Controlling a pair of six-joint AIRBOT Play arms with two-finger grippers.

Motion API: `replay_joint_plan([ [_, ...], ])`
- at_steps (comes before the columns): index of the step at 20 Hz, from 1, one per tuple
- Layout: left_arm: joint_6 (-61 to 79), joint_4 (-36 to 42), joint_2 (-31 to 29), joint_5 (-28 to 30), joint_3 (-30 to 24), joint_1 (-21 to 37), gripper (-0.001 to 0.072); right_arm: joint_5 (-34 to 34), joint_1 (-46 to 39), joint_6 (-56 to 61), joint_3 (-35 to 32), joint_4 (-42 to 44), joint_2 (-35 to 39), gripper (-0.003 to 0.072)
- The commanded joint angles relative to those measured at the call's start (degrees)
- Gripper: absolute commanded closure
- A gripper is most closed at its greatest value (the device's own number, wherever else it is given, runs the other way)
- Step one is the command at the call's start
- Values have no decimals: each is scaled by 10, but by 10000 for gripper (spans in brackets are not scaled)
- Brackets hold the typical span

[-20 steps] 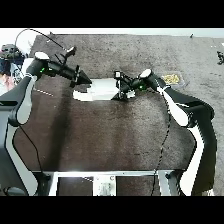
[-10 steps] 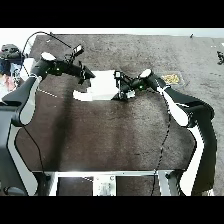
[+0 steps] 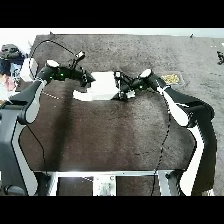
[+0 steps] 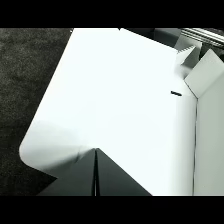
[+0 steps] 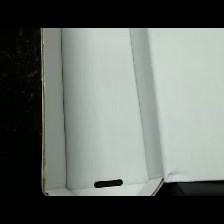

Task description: Fold the box and place the chain.

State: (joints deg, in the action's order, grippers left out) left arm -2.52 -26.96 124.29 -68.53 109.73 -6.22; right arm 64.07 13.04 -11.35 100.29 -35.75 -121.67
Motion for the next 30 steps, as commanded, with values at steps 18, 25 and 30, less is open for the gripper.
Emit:
replay_joint_plan([
  [18,30,16,-66,-26,3,35,701,0,0,0,0,0,0,244],
  [25,10,-169,-94,-206,0,41,695,0,0,0,1,0,0,243],
  [30,-6,-332,-87,-103,0,-27,208,0,0,0,1,0,0,244],
])
